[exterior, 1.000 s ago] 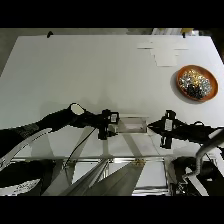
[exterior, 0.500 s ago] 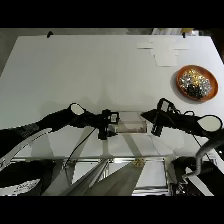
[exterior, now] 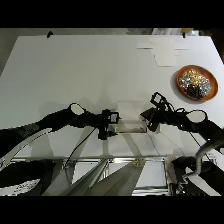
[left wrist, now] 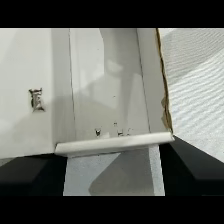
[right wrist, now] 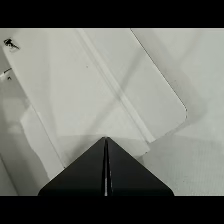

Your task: Fold the box and place the chain.

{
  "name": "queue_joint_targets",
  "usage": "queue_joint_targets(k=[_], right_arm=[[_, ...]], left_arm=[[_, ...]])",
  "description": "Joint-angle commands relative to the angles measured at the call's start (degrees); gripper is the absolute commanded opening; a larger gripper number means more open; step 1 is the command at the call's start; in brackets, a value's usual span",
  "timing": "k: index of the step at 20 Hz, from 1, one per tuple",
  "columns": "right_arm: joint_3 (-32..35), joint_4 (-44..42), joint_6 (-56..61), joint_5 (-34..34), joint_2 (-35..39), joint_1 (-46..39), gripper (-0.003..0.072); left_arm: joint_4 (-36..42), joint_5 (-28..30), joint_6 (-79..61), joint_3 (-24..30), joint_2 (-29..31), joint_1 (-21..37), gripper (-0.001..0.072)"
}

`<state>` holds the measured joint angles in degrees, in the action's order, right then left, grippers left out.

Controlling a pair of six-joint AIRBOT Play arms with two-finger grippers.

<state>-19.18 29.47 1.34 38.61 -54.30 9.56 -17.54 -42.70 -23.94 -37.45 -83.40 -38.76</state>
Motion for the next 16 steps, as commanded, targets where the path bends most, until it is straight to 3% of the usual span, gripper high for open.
queue_joint_targets(k=[1,6,9,13,16], right_arm=[[0.0,0.0,0.4,0.7,-0.2,0.0,0.0021],[0.0,3.7,1.8,2.8,12.1,0.0,0.002],[0.0,11.5,1.3,10.6,19.1,0.0,0.002],[1.2,28.1,0.9,13.9,17.7,0.0,0.002],[2.7,28.1,-5.5,11.6,13.4,0.0,0.0113]], left_arm=[[-0.1,0.0,-0.1,0.0,0.0,0.0,0.0207],[0.0,0.0,0.0,0.0,0.0,0.0,0.0207],[-0.1,0.0,0.0,0.0,0.0,0.0,0.0207],[-0.1,0.0,-0.1,0.0,0.0,0.0,0.0207],[-0.1,0.0,-0.1,0.0,0.0,0.0,0.0207]])
